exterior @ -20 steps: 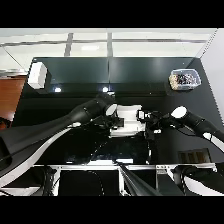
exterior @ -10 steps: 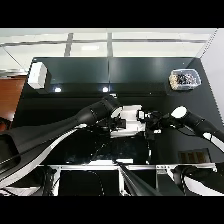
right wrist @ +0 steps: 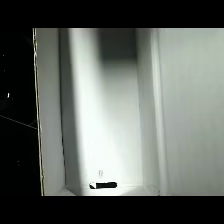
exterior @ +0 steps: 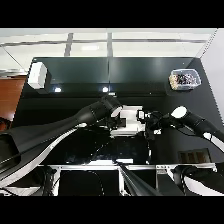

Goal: Fold the box and place the chain.

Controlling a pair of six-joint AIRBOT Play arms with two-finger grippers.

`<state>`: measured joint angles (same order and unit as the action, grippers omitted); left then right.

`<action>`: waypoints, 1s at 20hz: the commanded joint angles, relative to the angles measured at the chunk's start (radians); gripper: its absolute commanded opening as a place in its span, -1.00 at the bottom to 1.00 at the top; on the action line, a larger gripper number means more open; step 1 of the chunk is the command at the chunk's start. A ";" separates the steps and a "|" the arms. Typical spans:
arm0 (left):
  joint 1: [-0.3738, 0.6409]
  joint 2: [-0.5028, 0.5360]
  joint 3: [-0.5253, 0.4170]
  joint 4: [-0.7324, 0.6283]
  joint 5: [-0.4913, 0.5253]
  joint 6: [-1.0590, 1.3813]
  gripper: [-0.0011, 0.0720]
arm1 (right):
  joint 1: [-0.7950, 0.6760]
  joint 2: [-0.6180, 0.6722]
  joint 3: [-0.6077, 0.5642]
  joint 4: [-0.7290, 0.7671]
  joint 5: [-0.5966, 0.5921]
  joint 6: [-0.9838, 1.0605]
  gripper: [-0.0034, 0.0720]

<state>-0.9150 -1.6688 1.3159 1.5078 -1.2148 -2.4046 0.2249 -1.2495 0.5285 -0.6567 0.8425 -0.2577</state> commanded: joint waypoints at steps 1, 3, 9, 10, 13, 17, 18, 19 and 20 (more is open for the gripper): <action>0.000 0.001 0.001 -0.006 -0.002 -0.008 0.17 | 0.000 -0.001 0.000 0.001 0.000 0.000 -0.41; 0.000 0.001 0.001 -0.005 -0.002 -0.008 0.21 | 0.000 -0.001 0.000 0.001 0.000 0.000 -0.41; 0.000 0.000 0.001 -0.005 -0.002 -0.008 -0.90 | 0.000 -0.001 0.000 0.001 0.000 0.000 -0.41; 0.000 0.000 0.001 -0.005 -0.002 -0.008 -0.90 | 0.000 -0.001 0.000 0.001 0.000 0.000 -0.41; 0.000 0.000 0.001 -0.002 -0.004 -0.004 -0.90 | 0.000 -0.001 0.000 0.001 0.000 0.000 -0.41; 0.000 0.000 0.001 -0.002 -0.002 -0.004 -0.89 | 0.000 -0.001 0.000 0.001 0.000 0.000 -0.41; 0.000 0.000 0.001 -0.002 -0.003 -0.004 -0.89 | 0.000 -0.001 0.000 0.001 0.000 0.000 -0.41; 0.000 0.000 0.001 -0.002 -0.006 -0.004 -0.89 | 0.000 -0.001 0.000 0.001 0.000 0.000 -0.41; 0.000 0.000 0.001 -0.002 -0.016 -0.004 -0.89 | 0.000 -0.001 0.000 0.001 0.000 0.000 -0.41</action>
<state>-0.9150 -1.6684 1.3155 1.5047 -1.2194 -2.4104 0.2249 -1.2495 0.5285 -0.6559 0.8410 -0.2577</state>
